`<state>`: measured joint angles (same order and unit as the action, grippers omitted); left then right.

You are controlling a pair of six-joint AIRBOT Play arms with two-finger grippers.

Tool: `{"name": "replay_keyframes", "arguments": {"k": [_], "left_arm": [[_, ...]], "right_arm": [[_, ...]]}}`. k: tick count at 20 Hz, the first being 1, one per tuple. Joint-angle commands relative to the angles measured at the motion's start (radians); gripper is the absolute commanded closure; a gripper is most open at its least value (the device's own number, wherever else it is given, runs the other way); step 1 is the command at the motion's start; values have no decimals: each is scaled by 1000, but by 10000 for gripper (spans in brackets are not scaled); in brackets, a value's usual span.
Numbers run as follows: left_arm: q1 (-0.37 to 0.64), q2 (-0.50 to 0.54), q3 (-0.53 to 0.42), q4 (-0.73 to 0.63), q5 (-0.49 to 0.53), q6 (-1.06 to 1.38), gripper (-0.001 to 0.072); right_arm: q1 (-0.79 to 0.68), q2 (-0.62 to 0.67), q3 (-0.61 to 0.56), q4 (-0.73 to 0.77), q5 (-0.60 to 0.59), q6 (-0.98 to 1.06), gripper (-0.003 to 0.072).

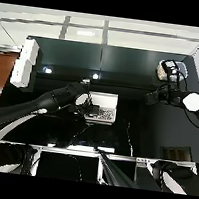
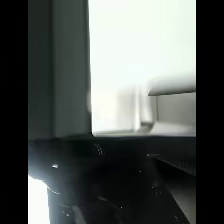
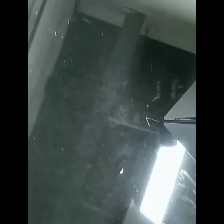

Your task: Fold the box and place the chain.

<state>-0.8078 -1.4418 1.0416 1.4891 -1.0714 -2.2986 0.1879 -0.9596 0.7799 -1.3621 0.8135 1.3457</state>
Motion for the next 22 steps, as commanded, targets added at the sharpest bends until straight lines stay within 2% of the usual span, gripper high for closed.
{"name": "replay_keyframes", "arguments": {"k": [1,3,5,7,8,10,12,14,16,18,19,21,22], "left_arm": [[-12,35,66,60,-60,32,276],[-14,96,94,94,-128,111,276],[-10,176,84,160,-234,149,284],[37,276,13,284,-326,109,311],[84,331,-40,286,-321,110,360],[205,451,-172,245,-233,125,368],[341,536,-310,51,-88,286,367],[453,557,-426,-261,12,584,366],[510,546,-511,-548,71,989,366],[512,523,-539,-680,87,1331,365],[500,503,-539,-695,96,1488,330],[476,463,-539,-705,97,1748,62],[464,445,-539,-705,100,1878,-2]], "right_arm": [[-1,-2,3,-43,-6,39,672],[-1,-2,3,-43,-5,39,672],[-1,-2,3,-43,1,44,672],[-1,-2,3,-43,6,63,672],[-1,-2,3,-43,5,72,672],[-1,-2,3,-43,6,89,671],[-1,-3,3,-41,6,91,672],[-1,-3,3,-41,6,101,671],[-1,-3,3,-41,6,130,672],[-1,-3,3,-41,6,151,672],[-1,-3,3,-41,6,163,671],[1,-3,3,-41,6,170,671],[1,-3,3,-33,7,172,671]]}}
